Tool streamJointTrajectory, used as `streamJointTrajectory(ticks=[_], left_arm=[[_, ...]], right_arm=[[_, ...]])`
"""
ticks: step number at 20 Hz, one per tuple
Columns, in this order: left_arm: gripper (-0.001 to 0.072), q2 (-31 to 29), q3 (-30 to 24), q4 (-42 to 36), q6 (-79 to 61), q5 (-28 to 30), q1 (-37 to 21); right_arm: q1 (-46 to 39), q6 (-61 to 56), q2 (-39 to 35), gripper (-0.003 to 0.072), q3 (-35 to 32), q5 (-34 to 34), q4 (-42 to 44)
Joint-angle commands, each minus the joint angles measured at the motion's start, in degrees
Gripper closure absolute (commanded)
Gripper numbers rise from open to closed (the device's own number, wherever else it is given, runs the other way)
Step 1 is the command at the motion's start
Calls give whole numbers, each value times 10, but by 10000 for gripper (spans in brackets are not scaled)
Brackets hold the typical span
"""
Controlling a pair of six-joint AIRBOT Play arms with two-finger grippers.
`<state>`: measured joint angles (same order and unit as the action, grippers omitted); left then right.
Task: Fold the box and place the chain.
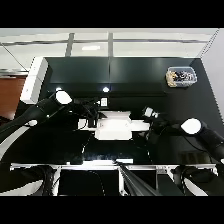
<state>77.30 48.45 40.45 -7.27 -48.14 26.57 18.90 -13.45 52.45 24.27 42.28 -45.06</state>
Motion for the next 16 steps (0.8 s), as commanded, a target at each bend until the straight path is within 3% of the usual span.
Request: streamJointTrajectory(ticks=[1,5,9,16], left_arm=[[685,0,0,0,0,0,0],[685,0,0,0,0,0,0],[685,0,0,0,0,-1,0],[685,0,0,0,1,-1,0]], right_arm=[[60,54,30,-33,-1,-33,0],[89,145,48,-31,-1,-40,14],[110,241,69,-30,-1,-71,111],[119,270,84,-26,-1,-104,170]])
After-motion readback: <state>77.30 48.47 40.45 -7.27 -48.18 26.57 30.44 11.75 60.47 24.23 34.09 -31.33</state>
